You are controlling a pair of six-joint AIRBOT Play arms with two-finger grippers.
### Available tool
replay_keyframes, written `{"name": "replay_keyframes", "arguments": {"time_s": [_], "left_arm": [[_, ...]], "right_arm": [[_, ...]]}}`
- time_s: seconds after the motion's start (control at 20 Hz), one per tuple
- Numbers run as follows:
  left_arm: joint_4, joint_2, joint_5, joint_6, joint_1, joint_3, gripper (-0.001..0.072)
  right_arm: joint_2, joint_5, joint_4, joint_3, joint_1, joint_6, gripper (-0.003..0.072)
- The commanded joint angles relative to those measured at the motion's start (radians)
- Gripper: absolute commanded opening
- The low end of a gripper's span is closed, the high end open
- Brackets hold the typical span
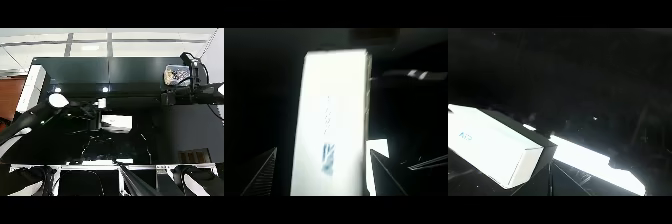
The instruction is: Fold the box and place the chain.
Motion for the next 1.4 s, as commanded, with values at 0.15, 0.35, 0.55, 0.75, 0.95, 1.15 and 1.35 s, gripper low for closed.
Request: {"name": "replay_keyframes", "arguments": {"time_s": [0.15, 0.35, 0.55, 0.75, 0.95, 1.15, 1.35], "left_arm": [[0.181, -0.27, -0.13, -0.46, -0.105, 0.279, 0.0711], [0.199, -0.303, -0.185, -0.465, -0.105, 0.312, 0.0712], [0.256, -0.303, -0.222, -0.465, -0.111, 0.312, 0.0712], [0.414, -0.303, -0.223, -0.465, -0.153, 0.312, 0.071], [0.502, -0.302, -0.218, -0.528, -0.186, 0.322, 0.068], [0.501, -0.301, -0.229, -0.563, -0.184, 0.377, 0.0684], [0.518, -0.301, -0.294, -0.59, -0.185, 0.434, 0.0362]], "right_arm": [[0.009, -0.001, 0.014, -0.026, -0.017, 0.018, 0.0018], [0.008, -0.001, 0.011, -0.026, -0.017, 0.018, 0.0018], [0.008, -0.009, 0.011, -0.027, -0.017, 0.018, 0.0018], [0.008, -0.016, 0.011, -0.027, -0.017, 0.018, 0.0019], [0.008, -0.016, 0.011, -0.027, -0.016, 0.019, 0.0018], [0.008, -0.012, 0.012, -0.027, -0.017, 0.019, 0.0019], [0.008, -0.008, 0.011, -0.027, -0.017, 0.019, 0.0018]]}}
